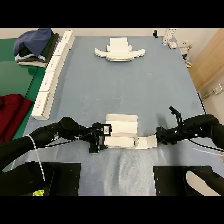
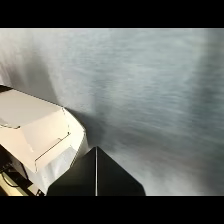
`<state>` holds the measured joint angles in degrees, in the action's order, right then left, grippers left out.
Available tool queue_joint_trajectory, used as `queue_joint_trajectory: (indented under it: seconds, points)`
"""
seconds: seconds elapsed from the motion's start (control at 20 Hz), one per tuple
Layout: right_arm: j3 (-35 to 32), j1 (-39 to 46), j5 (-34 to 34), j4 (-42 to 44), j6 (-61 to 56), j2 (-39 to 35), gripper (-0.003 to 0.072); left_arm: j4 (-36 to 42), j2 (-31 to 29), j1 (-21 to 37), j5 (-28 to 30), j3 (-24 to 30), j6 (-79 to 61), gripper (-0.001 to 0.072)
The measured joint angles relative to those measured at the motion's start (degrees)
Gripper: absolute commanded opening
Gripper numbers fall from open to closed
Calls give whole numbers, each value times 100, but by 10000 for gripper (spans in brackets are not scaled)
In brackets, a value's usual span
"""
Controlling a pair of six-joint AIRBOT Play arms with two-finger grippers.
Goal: Fold the box.
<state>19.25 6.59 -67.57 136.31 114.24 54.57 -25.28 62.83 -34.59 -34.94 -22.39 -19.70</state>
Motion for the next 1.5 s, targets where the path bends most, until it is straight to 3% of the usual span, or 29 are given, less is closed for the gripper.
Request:
queue_joint_trajectory:
  seconds: [0.35, 0.4, 0.45, 0.5, 0.65, 0.7, 0.75, 1.0, 1.25, 1.5]
  points:
    - [13, -883, 385, 22, -352, -162, 2, 0, 0, 0, 0, 0, 2, 521]
    - [26, -927, 391, 24, -444, -258, 43, -2, 0, 0, 0, 0, 0, 521]
    - [35, -953, 385, 28, -503, -358, 178, 0, 0, 0, 0, 0, 0, 521]
    - [50, -975, 361, 28, -564, -472, 243, 0, 0, 0, 0, 0, 2, 521]
    - [118, -1008, 240, 42, -732, -772, 249, -2, 0, 0, -2, 0, 0, 521]
    - [153, -1016, 214, 46, -756, -839, 423, 0, 0, 0, 0, 0, 0, 521]
    - [190, -1032, 192, 48, -787, -894, 521, 0, 0, 0, -2, 0, 0, 521]
    - [291, -1534, 181, 59, -883, -938, 518, 0, 0, 0, 0, 0, 0, 521]
    - [435, -2430, 868, -129, -1392, -643, 506, 0, 0, 0, -2, 0, 0, 521]
    - [1005, -3469, 1307, -1250, -2734, -142, 506, 0, 0, 0, -2, 0, 2, 521]
